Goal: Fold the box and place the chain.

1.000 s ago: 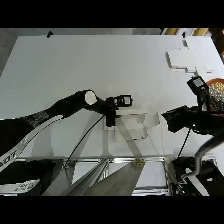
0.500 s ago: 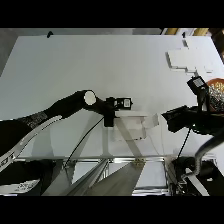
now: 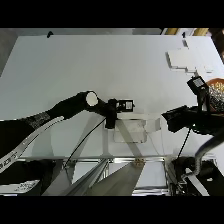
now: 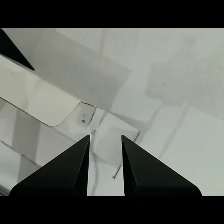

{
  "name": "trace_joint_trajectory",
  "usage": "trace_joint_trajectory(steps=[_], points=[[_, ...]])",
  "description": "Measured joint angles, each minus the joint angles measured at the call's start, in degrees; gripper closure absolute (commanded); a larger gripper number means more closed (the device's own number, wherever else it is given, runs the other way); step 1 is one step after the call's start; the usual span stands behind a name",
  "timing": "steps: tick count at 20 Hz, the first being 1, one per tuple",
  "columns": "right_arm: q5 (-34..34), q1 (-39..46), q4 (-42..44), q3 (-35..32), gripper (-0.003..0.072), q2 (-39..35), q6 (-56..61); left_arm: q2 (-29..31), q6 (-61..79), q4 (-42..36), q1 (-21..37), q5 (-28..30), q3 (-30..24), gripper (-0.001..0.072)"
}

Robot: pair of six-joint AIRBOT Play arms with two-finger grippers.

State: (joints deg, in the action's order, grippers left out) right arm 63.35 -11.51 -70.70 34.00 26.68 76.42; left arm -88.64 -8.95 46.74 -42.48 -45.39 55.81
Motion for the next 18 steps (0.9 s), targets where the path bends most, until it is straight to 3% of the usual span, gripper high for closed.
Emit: trace_joint_trajectory(steps=[8,18], points=[[0.04,0.0,0.0,0.0,0.046,0.0,0.0,0.07,-1.38,0.83,-0.11,0.11,0.02,0.0707],[0.02,0.0,-0.04,0.0,0.046,0.0,-0.02,1.84,-13.31,7.61,-0.66,1.95,-0.04,0.0707]])
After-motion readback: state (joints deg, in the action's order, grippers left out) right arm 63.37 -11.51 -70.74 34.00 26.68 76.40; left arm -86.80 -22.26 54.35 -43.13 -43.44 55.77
